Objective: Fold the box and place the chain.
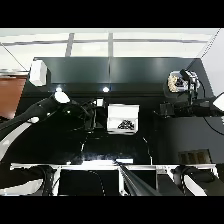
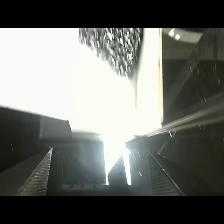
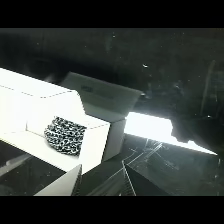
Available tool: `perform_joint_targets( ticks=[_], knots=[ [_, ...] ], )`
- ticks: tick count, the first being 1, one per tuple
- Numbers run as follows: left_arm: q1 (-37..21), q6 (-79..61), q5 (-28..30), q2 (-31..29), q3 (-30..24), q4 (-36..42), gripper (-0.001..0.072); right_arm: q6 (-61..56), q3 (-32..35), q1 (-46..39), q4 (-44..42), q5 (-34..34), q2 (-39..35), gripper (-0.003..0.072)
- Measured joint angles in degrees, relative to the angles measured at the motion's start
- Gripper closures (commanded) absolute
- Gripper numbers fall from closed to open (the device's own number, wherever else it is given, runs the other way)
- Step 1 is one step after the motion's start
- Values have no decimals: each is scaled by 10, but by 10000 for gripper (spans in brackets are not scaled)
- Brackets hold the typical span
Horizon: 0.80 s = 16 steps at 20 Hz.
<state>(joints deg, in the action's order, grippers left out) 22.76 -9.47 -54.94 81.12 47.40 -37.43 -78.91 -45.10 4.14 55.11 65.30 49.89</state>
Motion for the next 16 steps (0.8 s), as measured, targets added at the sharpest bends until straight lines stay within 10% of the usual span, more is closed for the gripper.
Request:
perform_joint_targets(
  ticks=[16],
  knots=[
    [50, -6, 5, 49, 21, -4, -6, -2, 0, 0, 0, -10, 0, 360]
  ],
)
